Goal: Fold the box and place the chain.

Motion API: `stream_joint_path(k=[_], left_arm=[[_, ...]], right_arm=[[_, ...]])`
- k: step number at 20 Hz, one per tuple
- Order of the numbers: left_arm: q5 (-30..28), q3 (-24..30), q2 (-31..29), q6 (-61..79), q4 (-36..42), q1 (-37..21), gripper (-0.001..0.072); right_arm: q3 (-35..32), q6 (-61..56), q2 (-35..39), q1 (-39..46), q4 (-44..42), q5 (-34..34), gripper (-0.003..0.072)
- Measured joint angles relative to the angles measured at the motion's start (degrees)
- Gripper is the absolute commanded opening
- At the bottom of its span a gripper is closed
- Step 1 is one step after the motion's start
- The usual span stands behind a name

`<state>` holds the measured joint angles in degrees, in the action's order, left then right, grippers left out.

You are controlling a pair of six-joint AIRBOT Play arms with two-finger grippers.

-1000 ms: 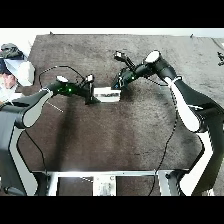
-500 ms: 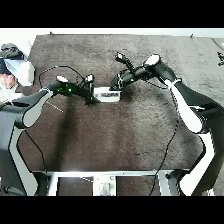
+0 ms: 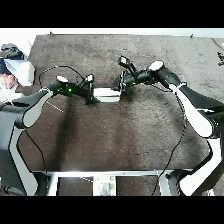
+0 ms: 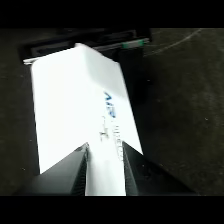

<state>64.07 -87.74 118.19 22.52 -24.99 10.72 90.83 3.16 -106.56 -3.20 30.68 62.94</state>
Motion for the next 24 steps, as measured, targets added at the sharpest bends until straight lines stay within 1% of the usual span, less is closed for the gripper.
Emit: stream_joint_path(k=[3,4,5,6,9,10,21,22,23,24], left_arm=[[0.00,0.00,0.00,0.00,0.00,0.00,0.0352],[0.00,0.00,0.00,0.00,0.00,0.00,0.0352],[0.00,0.00,0.00,0.00,0.00,0.00,0.0352],[0.00,0.00,0.00,0.00,0.00,0.00,0.0352],[0.00,0.00,0.00,0.00,0.00,0.00,0.0352],[0.00,0.00,0.00,-0.02,0.00,0.00,0.0352],[-0.02,0.00,0.00,-0.02,0.02,0.00,0.0352],[-0.04,0.00,0.00,-0.02,0.02,0.00,0.0352],[-0.02,0.00,0.00,-0.02,0.02,0.00,0.0352],[-0.04,0.00,0.00,-0.02,0.02,0.00,0.0352]], right_arm=[[-0.44,1.38,0.13,-0.02,-0.26,1.38,0.0293],[-0.50,1.64,0.09,-0.04,-0.26,1.84,0.0381],[-0.52,1.88,0.00,-0.11,-0.33,2.38,0.0489],[-0.59,2.25,-0.20,-0.26,-0.35,2.69,0.0429],[-0.63,2.89,-0.74,-1.14,-0.26,2.73,0.0422],[-0.63,3.15,-0.90,-1.42,-0.20,2.25,0.0358],[-0.11,4.79,-1.29,-2.21,1.64,-4.63,0.0351],[0.20,4.79,-1.16,-2.21,1.70,-4.96,0.0286],[0.50,4.81,-0.98,-2.21,1.68,-5.16,0.0247],[0.70,4.81,-0.81,-2.23,1.68,-5.31,0.0247]])
